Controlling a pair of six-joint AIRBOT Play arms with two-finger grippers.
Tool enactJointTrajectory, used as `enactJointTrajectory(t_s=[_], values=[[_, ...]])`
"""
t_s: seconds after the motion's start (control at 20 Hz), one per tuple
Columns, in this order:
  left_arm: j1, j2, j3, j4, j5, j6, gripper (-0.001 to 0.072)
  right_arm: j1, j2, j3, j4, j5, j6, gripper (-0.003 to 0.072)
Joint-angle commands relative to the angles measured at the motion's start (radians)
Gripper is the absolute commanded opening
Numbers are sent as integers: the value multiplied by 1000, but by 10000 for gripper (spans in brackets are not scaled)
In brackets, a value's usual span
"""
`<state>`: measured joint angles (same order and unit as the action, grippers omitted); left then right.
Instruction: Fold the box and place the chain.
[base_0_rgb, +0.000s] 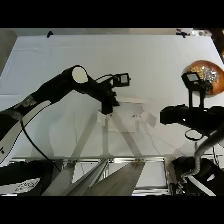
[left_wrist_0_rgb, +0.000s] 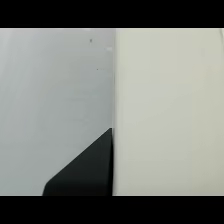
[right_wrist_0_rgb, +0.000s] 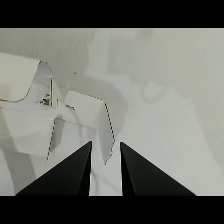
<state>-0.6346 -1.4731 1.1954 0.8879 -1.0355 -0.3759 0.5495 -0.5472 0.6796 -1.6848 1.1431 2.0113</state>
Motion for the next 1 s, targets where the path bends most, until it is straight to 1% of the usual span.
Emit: enactJointTrajectory(t_s=[0.0,0.1,0.15,0.2,0.25,0.3,0.4,0.45,0.55,0.65,0.75,0.95], values=[[-59,73,-63,42,145,-22,-1,1,90,1,-13,93,0,206],[-53,129,-169,-16,282,-27,-1,1,109,1,-13,109,-1,206],[-47,154,-227,-74,332,-3,0,1,110,1,-15,106,-1,206],[-41,171,-275,-142,354,40,0,1,110,1,-18,101,-1,206],[-37,180,-315,-196,349,93,0,1,110,1,-20,95,-1,206],[-39,177,-336,-196,328,116,3,1,110,1,-20,91,-1,206],[-39,151,-342,-170,258,147,3,1,110,1,-20,90,-1,206],[-39,137,-342,-171,253,156,3,1,110,1,-20,90,-1,206],[-39,116,-342,-185,278,203,4,1,110,0,-20,89,-1,205],[-40,106,-342,-211,358,204,4,1,110,0,-20,87,-1,205],[-40,102,-342,-222,404,232,4,1,110,0,-20,86,-1,204],[-40,81,-342,-222,365,360,5,1,110,0,-20,61,-4,203]])
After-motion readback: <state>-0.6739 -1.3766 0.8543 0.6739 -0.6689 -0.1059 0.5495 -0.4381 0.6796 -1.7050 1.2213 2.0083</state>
